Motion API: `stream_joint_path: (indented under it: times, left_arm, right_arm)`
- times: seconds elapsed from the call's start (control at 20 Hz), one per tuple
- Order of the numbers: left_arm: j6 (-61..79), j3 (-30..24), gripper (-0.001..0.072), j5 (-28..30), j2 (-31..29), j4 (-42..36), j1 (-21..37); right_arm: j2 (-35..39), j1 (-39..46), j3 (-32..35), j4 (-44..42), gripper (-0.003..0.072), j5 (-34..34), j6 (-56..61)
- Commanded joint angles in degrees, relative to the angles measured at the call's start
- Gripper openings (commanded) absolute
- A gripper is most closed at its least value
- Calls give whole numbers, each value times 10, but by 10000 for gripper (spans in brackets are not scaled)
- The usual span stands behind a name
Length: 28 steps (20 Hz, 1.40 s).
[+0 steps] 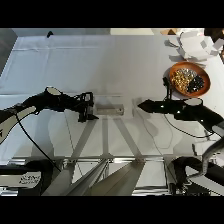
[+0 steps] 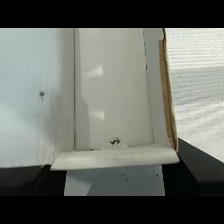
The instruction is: Fold the box and place the chain.
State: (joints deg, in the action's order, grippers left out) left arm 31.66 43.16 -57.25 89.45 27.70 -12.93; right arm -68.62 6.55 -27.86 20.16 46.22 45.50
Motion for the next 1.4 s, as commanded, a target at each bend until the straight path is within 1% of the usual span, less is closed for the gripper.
stream_joint_path:
  times: [0.0,0.35,0.5,0.75,1.0,1.35]
  left_arm:
    - [0,0,329,0,0,0,0]
    - [0,0,329,0,0,0,0]
    - [0,0,329,0,0,0,0]
    - [0,0,329,0,0,0,0]
    - [0,0,329,0,0,0,0]
    - [0,0,329,0,0,0,0]
  right_arm:
    - [0,26,0,103,1,18,65]
    - [-51,-22,0,80,0,5,51]
    - [-53,-39,0,67,-1,-23,50]
    - [-53,-44,0,53,-1,-40,50]
    - [-53,-85,0,29,-1,-75,51]
    - [-53,-94,0,-2,-1,-46,55]
